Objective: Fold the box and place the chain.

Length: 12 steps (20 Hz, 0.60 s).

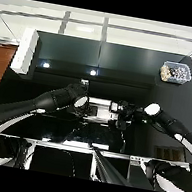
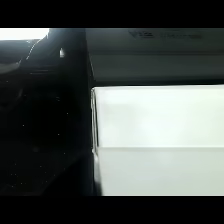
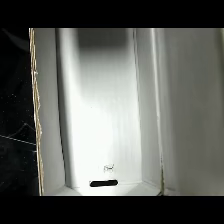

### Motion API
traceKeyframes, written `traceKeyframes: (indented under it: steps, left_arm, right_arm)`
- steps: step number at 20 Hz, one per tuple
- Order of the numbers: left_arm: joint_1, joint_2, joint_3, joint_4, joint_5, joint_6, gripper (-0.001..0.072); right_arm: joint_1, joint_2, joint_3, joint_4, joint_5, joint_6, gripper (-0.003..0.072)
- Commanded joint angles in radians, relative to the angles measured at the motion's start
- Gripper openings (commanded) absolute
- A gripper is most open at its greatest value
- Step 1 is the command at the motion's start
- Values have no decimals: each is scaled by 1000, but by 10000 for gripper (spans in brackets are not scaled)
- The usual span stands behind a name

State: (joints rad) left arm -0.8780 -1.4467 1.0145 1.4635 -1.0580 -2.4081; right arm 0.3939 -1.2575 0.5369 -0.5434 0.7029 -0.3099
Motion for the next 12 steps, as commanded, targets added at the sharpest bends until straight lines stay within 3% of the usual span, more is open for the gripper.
traceKeyframes:
  steps: [1, 2, 9, 11, 12]
  left_arm:
    - [0, 0, 11, -2, -15, -8, 287]
    - [0, 0, 17, 5, -26, -8, 337]
    - [20, -2, 32, 66, -51, -8, 336]
    - [21, -2, 32, 65, -47, -8, 331]
    - [19, -3, 32, 64, -47, -8, 267]
  right_arm:
    - [1, 0, 0, 0, 0, 0, 198]
    - [1, 0, 0, 0, 0, 0, 198]
    - [1, 0, 0, 0, 0, 0, 198]
    - [1, 0, 0, 0, 0, 0, 198]
    - [1, 0, 0, 0, 0, 0, 198]
